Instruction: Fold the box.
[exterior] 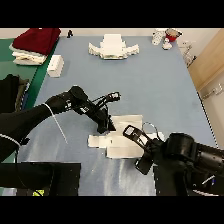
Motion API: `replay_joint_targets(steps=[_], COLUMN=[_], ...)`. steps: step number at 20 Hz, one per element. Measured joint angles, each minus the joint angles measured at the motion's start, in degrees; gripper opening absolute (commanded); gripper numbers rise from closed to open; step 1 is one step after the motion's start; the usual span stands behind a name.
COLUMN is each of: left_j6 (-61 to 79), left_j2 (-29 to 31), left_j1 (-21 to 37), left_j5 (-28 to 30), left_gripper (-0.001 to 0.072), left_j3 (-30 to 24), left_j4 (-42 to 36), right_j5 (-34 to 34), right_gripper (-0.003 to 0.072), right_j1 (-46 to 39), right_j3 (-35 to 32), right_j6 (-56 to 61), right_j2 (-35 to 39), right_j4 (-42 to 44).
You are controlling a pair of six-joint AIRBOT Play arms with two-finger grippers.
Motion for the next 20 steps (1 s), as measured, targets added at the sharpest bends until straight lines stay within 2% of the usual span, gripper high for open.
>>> replay_joint_targets(steps=[8, 17, 20], left_j6=[0.00, -0.02, 0.00], left_j2=[0.00, -0.02, 0.00], left_j1=[0.00, 0.00, -0.02], left_j5=[0.00, -0.02, -0.02], left_gripper=[0.0017, 0.0016, 0.0016], left_j3=[0.00, 0.00, 0.00], left_j4=[0.00, 0.02, 0.02], right_j5=[5.09, 5.62, 5.31], right_gripper=[0.0706, 0.0706, 0.0706], right_j1=[2.45, 2.60, 2.58], right_j3=[0.11, 0.81, 1.68], right_j6=[-5.66, -6.60, -6.51], right_j2=[-10.84, -11.85, -11.74], right_j4=[-8.00, -15.93, -16.11])
